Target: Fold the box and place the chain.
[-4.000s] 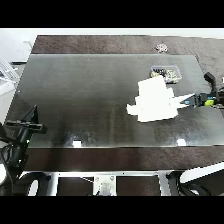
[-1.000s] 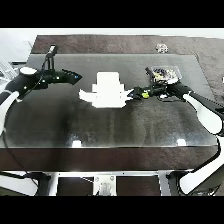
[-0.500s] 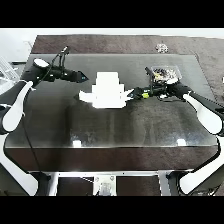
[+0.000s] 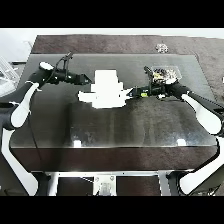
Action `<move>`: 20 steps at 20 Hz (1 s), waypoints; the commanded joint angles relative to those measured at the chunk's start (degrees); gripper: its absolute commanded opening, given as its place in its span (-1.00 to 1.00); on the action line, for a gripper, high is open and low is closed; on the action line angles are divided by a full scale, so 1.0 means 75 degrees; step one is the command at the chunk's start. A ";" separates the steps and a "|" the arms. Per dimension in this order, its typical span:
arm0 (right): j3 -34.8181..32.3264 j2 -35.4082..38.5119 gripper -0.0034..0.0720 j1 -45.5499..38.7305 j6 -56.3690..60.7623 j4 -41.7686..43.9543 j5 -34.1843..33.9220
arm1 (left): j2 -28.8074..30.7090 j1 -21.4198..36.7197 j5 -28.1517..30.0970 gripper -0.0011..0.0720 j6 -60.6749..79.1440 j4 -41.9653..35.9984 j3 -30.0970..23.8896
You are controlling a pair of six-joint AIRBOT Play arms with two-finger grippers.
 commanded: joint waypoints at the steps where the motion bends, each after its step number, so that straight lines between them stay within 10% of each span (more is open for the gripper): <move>1: 0.0006 0.0000 -0.91 0.0020 -0.0047 0.0012 -0.0050 | -0.0038 -0.0326 0.0245 0.27 0.0259 -0.0093 0.0012; 20: 0.0006 0.0000 -0.90 0.0009 -0.0076 0.0017 -0.0050 | -0.0318 -0.0536 0.1116 0.27 0.0035 0.1067 0.0772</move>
